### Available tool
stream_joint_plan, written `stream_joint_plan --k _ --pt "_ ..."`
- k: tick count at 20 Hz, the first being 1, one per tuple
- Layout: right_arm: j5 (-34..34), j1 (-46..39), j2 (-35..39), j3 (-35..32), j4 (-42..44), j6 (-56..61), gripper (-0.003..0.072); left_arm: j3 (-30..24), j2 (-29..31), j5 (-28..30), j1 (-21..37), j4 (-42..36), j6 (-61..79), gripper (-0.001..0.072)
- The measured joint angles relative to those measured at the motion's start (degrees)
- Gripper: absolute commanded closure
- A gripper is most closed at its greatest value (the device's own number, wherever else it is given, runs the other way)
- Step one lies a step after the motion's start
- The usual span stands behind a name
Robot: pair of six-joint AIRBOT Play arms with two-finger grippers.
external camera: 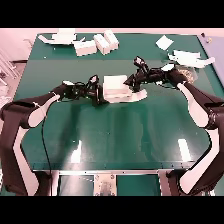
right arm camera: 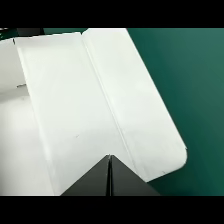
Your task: Fold the box and place the chain.
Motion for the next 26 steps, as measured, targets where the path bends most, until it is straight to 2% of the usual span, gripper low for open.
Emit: stream_joint_plan --k 8,15,21,22,23,24,26 --pt "4.37 -0.11 -0.50 1.25 -1.86 3.06 0.0683 0.00 0.00 -0.20 -0.02 0.07 0.02 0.0231" --pt "6.21 -1.88 6.58 2.49 -3.54 6.05 0.0684 0.00 -0.02 0.22 -0.09 -0.15 -0.07 0.0230" --pt "8.46 -4.96 13.62 -6.54 -4.37 6.91 0.0679 0.00 -0.02 0.20 -0.09 -0.13 -0.04 0.0231" --pt "8.59 -5.25 14.19 -8.31 -4.39 6.05 0.0613 0.00 -0.02 0.20 -0.09 -0.13 -0.04 0.0231" --pt "8.74 -5.46 14.64 -10.21 -4.48 4.59 0.0368 0.00 -0.02 0.17 -0.09 -0.13 -0.04 0.0230" --pt "8.76 -5.70 14.95 -11.80 -4.55 2.99 0.0210 0.00 -0.02 0.17 -0.09 -0.13 -0.02 0.0230" --pt "8.85 -6.05 15.41 -14.60 -4.72 0.17 0.0185 0.00 -0.02 0.17 -0.09 -0.13 -0.02 0.0230"
